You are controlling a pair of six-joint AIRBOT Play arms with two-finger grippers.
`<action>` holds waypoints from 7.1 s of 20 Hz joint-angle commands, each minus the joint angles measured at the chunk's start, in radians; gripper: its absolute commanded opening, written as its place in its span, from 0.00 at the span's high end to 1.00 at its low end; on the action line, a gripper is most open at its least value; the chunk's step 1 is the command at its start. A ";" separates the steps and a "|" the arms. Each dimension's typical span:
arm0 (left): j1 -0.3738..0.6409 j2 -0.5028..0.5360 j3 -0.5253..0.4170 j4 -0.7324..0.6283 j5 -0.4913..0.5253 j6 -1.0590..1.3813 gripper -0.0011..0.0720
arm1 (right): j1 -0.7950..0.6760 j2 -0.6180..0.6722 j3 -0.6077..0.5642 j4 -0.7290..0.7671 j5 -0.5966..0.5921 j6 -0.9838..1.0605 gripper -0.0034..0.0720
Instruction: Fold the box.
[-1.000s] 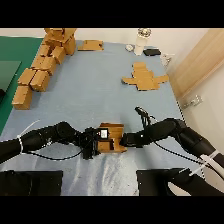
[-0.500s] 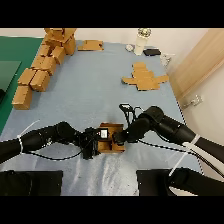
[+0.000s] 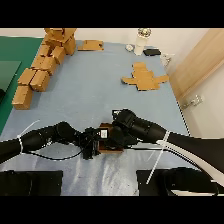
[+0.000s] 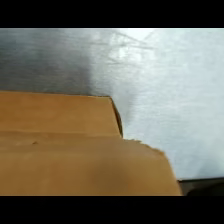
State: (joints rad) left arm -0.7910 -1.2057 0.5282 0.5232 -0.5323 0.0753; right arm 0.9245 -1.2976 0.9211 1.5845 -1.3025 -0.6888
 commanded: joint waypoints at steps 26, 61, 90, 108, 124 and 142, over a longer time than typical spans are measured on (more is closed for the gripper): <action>0.000 0.000 0.001 0.000 0.000 0.000 0.27 | 0.019 -0.034 0.008 -0.028 0.009 0.146 0.42; 0.000 0.000 0.001 0.000 0.000 0.000 0.27 | -0.855 0.064 -0.080 0.706 0.221 -0.985 0.95; 0.000 0.000 0.001 0.000 0.000 0.000 0.27 | -0.172 0.692 -0.573 0.578 0.696 -1.858 0.89; 0.000 0.000 0.001 0.000 0.000 0.000 0.27 | -0.099 0.640 -0.577 0.320 0.723 -1.887 0.46; 0.000 0.000 0.001 0.000 -0.001 0.000 0.27 | -0.064 0.752 -0.576 0.292 0.757 -1.885 0.75; 0.000 0.000 0.001 0.000 0.000 0.000 0.27 | -0.060 0.681 -0.576 0.365 0.673 -1.885 0.73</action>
State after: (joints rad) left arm -0.7910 -1.2057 0.5285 0.5236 -0.5331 0.0753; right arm 0.8646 -0.6163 0.3443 1.9404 -0.6155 -2.5740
